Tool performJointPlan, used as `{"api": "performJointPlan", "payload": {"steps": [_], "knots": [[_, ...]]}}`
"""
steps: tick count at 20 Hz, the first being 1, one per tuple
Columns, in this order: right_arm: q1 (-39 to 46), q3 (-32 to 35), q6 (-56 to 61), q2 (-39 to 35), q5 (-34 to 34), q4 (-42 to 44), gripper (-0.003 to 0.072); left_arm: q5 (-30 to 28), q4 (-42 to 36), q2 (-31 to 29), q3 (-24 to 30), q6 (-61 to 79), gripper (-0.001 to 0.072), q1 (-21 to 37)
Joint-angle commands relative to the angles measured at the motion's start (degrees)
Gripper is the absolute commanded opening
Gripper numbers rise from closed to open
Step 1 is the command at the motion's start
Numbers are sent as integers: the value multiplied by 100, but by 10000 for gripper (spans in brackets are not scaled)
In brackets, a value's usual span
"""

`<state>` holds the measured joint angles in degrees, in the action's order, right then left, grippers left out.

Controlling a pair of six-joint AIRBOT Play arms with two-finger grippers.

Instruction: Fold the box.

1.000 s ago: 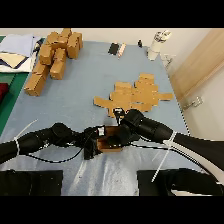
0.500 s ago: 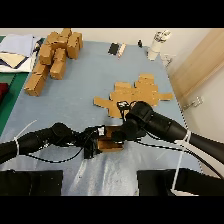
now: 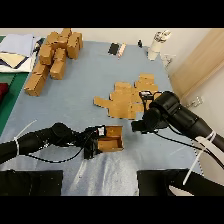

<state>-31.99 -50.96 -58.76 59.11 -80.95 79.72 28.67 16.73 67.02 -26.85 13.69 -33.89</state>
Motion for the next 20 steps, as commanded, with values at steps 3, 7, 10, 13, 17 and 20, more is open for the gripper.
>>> {"api": "performJointPlan", "payload": {"steps": [3, 7, 10, 13, 17, 20], "knots": [[2048, 133, -3436, 1008, 1834, 2356, 1, 0, 2, 0, 0, -2, 475, 2], [2514, -413, -5792, 2234, 1755, 5392, 1, -2, 2, 0, 0, 0, 475, 2], [2361, -828, -6876, 2520, 1294, 5901, 0, -2, 0, 0, 0, 0, 475, 4], [2135, -907, -7615, 2297, 710, 5978, 1, -2, 2, 0, 0, 0, 475, 4], [1700, -573, -7847, 1757, 437, 5969, 1, -2, 2, 0, 0, 0, 475, 4], [1333, 4, -7930, 1386, 605, 5936, 1, -2, 2, 0, 0, 0, 475, 4]]}}
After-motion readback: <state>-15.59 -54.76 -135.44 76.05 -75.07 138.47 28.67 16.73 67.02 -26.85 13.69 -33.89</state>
